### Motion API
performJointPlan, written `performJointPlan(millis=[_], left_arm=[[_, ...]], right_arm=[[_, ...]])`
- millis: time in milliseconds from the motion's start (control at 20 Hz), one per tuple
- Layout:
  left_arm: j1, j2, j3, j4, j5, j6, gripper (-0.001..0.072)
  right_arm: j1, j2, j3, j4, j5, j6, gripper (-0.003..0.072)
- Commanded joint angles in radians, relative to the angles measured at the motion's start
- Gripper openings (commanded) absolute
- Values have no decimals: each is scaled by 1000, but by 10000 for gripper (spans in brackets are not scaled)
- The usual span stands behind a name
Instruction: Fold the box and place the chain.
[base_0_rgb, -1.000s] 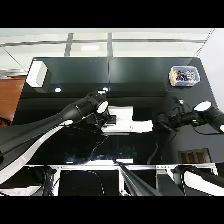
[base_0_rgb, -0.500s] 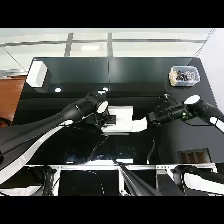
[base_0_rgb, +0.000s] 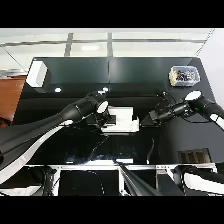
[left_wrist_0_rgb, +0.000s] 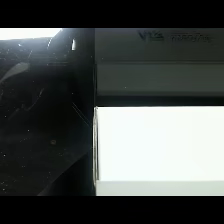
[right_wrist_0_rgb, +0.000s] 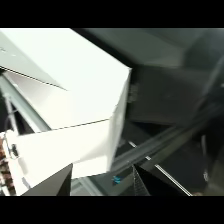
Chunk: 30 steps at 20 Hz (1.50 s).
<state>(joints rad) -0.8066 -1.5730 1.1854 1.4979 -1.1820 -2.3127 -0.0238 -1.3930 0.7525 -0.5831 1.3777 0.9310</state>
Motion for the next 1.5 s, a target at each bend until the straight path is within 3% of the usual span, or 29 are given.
performJointPlan(millis=[0,200,300,350,850,950,1300,1450], left_arm=[[0,-1,1,0,0,0,28],[0,-1,1,0,-1,0,29],[0,-1,1,1,-1,0,28],[0,-1,1,1,-1,0,29],[0,-1,1,0,-5,0,28],[0,-1,1,0,-5,0,28],[0,-1,1,0,-5,0,28],[0,-1,1,0,-4,0,28]], right_arm=[[35,0,3,32,-5,-4,619],[114,0,10,33,-108,-30,614],[148,0,21,34,-108,-43,600],[164,0,27,33,-100,-52,533],[201,0,75,39,-146,-3,528],[201,0,75,40,-154,32,452],[224,0,75,15,-165,70,422],[269,0,75,-65,-222,120,422]])
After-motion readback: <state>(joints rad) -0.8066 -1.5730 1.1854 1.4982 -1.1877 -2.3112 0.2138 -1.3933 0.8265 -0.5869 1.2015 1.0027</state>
